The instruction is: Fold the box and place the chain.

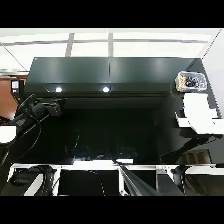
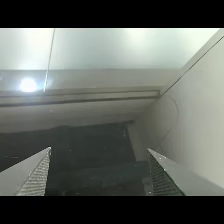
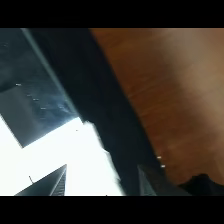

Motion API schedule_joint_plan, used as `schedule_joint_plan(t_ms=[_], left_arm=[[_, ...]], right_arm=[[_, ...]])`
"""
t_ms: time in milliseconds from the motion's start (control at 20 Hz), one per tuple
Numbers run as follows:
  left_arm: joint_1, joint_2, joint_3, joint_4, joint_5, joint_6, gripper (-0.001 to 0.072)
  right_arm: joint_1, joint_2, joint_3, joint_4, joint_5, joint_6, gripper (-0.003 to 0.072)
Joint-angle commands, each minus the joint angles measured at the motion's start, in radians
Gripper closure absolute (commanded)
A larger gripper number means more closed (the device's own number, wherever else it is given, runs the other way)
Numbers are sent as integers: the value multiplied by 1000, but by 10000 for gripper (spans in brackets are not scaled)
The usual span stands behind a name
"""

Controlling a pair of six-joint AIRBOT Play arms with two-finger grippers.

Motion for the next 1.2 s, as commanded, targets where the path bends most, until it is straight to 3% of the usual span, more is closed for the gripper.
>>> schedule_joint_plan(t_ms=[0,50,100,150,300,450,650,850,1000,1150], left_arm=[[0,-1,-1,-40,-3,1,18],[0,-1,-1,-42,-2,1,19],[0,-1,-1,-42,-2,0,19],[0,-1,-1,-42,0,0,30],[0,-1,-1,-42,-2,0,31],[0,-1,-1,-42,-8,0,31],[0,-1,-2,-41,-30,2,31],[0,-3,-2,-42,-58,-15,31],[0,-30,-3,-44,-140,-50,30],[0,-84,1,-225,-120,-35,30]], right_arm=[[9,-50,26,44,10,-106,203],[10,-50,26,48,7,-125,306],[13,-50,26,47,14,-139,569],[13,-49,26,51,30,-151,678],[13,-44,26,93,129,-155,672],[15,-26,7,247,263,-143,672],[69,95,-116,359,321,-106,672],[182,315,-377,560,225,-108,671],[337,539,-632,768,60,-191,671],[537,782,-878,912,-135,-211,671]])
